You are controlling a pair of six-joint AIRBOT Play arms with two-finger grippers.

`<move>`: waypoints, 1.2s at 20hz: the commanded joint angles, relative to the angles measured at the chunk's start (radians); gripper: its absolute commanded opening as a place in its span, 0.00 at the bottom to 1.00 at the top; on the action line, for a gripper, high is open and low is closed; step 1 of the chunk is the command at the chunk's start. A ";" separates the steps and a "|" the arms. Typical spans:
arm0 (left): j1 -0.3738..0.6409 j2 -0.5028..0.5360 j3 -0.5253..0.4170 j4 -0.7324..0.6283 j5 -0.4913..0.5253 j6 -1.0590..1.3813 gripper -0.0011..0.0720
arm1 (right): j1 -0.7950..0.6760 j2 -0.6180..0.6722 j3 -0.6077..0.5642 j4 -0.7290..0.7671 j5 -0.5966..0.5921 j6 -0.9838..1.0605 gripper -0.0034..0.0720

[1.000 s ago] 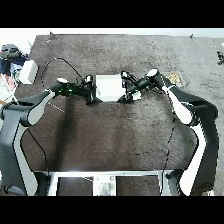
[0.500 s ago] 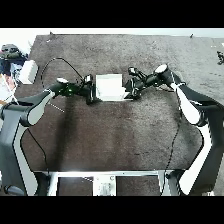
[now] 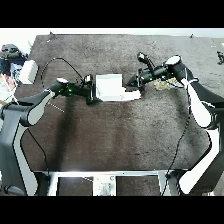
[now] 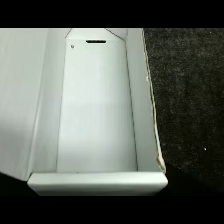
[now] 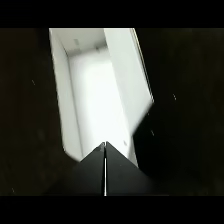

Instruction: Fold the box and place the chain.

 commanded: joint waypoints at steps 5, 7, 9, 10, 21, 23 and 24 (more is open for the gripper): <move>0.001 0.000 0.001 0.000 -0.001 -0.002 0.65 | 0.107 -0.008 0.000 0.074 -0.339 0.022 0.06; 0.001 0.000 0.001 0.000 -0.001 -0.002 0.65 | 0.112 -0.028 0.000 0.050 -0.400 0.022 0.06; 0.001 0.000 0.001 0.000 -0.001 -0.002 0.65 | 0.110 -0.050 0.000 0.042 -0.440 0.022 0.06; 0.001 0.000 0.001 0.000 -0.001 -0.002 0.65 | 0.108 -0.061 0.000 0.035 -0.443 0.022 0.06; 0.001 0.000 0.001 0.000 0.000 -0.002 0.65 | 0.108 -0.106 0.001 -0.021 -0.389 0.022 0.06; 0.001 0.000 0.001 0.000 0.000 -0.002 0.65 | 0.106 -0.103 0.001 -0.020 -0.389 0.022 0.06; 0.001 0.000 0.001 0.000 0.000 -0.002 0.65 | 0.103 -0.094 0.002 -0.020 -0.389 0.022 0.06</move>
